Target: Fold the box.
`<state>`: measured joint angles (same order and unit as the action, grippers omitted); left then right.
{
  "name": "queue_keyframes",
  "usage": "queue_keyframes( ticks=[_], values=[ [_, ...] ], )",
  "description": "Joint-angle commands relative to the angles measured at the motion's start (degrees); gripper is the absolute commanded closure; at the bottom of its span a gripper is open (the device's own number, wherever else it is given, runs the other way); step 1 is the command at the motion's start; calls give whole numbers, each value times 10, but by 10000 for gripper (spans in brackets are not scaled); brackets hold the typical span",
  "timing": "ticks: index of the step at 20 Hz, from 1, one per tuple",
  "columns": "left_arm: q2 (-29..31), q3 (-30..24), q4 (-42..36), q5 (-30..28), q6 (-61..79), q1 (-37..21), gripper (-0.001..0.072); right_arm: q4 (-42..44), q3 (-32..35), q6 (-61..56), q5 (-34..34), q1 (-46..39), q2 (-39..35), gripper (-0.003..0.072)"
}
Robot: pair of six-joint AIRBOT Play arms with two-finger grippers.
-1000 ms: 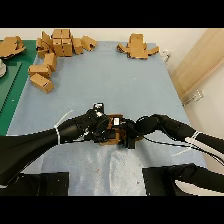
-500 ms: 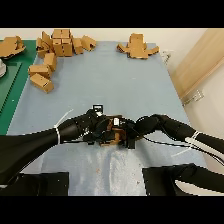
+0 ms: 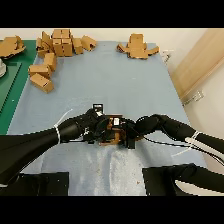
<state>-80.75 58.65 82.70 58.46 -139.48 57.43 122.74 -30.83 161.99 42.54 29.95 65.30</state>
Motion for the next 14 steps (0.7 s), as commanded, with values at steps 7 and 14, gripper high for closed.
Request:
queue_keyframes(
  ticks=[7, 14],
  values=[
    [-9, 3, -4, -10, 8, 0, 463, 0, 0, 0, 0, 0, 0, 79],
    [-24, 3, -2, -10, 6, 0, 661, 0, 0, 0, 0, 0, 0, 78]
  ],
)
